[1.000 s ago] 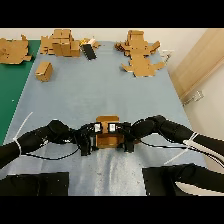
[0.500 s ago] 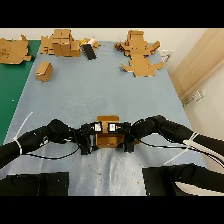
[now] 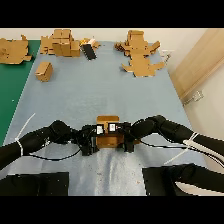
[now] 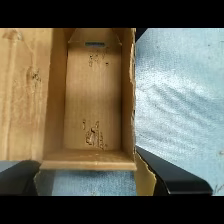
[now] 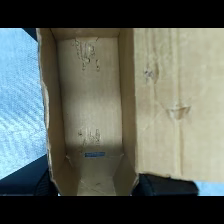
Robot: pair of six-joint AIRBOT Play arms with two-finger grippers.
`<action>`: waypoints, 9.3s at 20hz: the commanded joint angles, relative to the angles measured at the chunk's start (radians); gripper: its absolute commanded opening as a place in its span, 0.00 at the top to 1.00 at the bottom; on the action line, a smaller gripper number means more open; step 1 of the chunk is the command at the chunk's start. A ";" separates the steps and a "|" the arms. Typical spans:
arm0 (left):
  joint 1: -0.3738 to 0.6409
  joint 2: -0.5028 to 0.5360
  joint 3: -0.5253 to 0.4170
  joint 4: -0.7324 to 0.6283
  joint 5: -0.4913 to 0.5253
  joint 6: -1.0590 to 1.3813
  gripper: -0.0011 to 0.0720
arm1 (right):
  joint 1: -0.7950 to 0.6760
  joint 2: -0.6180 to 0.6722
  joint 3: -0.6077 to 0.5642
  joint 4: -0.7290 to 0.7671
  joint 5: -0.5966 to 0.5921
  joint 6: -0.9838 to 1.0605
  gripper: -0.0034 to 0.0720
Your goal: Fold the box.
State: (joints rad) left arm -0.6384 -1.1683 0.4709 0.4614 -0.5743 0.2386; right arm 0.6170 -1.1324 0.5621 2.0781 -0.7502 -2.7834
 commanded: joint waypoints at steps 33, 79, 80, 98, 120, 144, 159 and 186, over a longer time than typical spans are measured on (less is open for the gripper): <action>-0.004 -0.021 0.014 0.010 -0.002 -0.003 0.17 | -0.001 0.016 0.007 0.012 -0.098 0.001 0.20; -0.002 -0.020 0.050 0.035 0.045 -0.084 0.17 | -0.204 0.159 0.030 0.156 -0.427 1.128 0.00; -0.002 -0.020 0.050 0.037 0.051 -0.101 0.17 | -0.204 0.159 0.030 0.156 -0.427 1.128 0.00; -0.002 -0.021 0.049 0.070 0.074 -0.063 0.17 | -0.204 0.160 0.031 0.176 -0.268 1.135 0.95; -0.004 -0.021 0.049 0.070 0.075 -0.063 0.17 | -0.189 -0.282 0.267 0.267 -0.078 0.905 0.95; -0.003 -0.021 0.049 0.070 0.075 -0.064 0.17 | -0.129 0.396 -0.081 -0.132 -0.159 0.538 0.29; -0.004 -0.021 0.049 0.070 0.075 -0.064 0.17 | -0.123 0.217 -0.079 0.069 0.055 -0.052 0.26; -0.004 -0.021 0.049 0.070 0.075 -0.064 0.17 | -0.029 0.184 -0.079 0.141 0.141 -0.099 0.26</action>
State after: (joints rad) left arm -0.6422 -1.1889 0.5194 0.5312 -0.4999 0.1738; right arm 0.5861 -0.9474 0.4831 2.2192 -0.6186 -2.8807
